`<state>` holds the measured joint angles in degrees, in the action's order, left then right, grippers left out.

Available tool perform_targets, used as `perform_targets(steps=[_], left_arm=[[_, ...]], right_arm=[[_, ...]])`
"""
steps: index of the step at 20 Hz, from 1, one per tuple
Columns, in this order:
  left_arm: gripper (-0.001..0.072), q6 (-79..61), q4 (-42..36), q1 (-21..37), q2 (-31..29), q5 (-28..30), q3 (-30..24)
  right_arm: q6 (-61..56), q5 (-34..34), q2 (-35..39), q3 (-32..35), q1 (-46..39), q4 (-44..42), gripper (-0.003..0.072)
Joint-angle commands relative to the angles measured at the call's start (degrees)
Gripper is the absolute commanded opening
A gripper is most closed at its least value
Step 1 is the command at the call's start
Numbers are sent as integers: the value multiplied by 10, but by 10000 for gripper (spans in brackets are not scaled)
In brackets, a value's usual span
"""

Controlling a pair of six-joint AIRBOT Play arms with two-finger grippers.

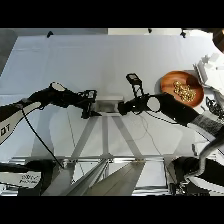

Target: Fold the box and place the chain.

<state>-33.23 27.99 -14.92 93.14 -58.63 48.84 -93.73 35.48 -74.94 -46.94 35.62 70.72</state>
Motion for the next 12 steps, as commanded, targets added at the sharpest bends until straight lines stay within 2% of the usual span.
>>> perform_targets(steps=[1,8,12], left_arm=[[276,2,-1,0,0,1,0],[276,2,-1,0,0,1,0],[276,2,-1,0,0,1,0]], right_arm=[[-104,40,-12,-14,11,84,580],[-235,102,-74,-97,37,191,578],[-249,141,-96,-130,45,186,580]])
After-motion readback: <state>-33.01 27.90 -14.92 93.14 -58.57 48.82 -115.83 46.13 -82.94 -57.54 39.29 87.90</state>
